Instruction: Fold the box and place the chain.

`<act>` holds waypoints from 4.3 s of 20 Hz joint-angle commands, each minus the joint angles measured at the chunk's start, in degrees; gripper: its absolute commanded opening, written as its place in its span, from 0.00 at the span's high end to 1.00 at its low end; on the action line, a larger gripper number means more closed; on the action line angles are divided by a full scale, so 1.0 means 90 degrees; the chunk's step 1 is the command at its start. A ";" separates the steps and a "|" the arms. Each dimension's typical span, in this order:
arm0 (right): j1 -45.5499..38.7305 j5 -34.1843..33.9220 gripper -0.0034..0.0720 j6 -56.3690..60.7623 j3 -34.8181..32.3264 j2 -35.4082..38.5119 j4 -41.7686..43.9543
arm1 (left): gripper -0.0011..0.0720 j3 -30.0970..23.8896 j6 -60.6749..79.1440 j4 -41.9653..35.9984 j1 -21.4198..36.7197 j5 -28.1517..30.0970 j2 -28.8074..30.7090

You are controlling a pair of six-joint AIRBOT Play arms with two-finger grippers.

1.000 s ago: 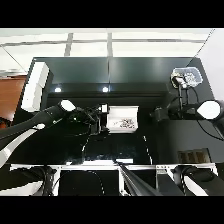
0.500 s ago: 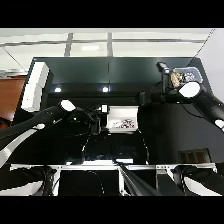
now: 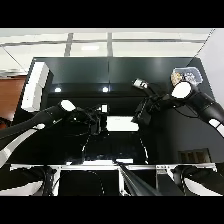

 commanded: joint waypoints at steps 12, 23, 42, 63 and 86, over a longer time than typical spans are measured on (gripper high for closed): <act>0.0517 -0.0172 0.00 -0.1144 -0.0017 -0.0007 0.0044 | 0.48 0.0005 -0.0005 -0.0024 0.0000 -0.0151 -0.0002; 0.0517 -0.0129 0.63 -0.1061 -0.0017 -0.0015 -0.0080 | 0.48 0.0005 -0.0007 -0.0024 0.0000 -0.0153 -0.0002; 0.0517 0.0197 0.63 -0.0753 -0.0017 -0.0097 -0.0083 | 0.48 0.0005 -0.0007 -0.0024 0.0000 -0.0153 -0.0002; 0.0896 -0.0126 0.59 -0.0529 -0.0262 -0.0109 -0.0369 | 0.48 0.0005 -0.0007 -0.0024 0.0010 -0.0148 -0.0002; -0.0359 -0.0736 0.94 0.2987 -0.1790 -0.0100 0.3439 | 0.48 0.0005 -0.0007 -0.0024 0.0012 -0.0148 0.0005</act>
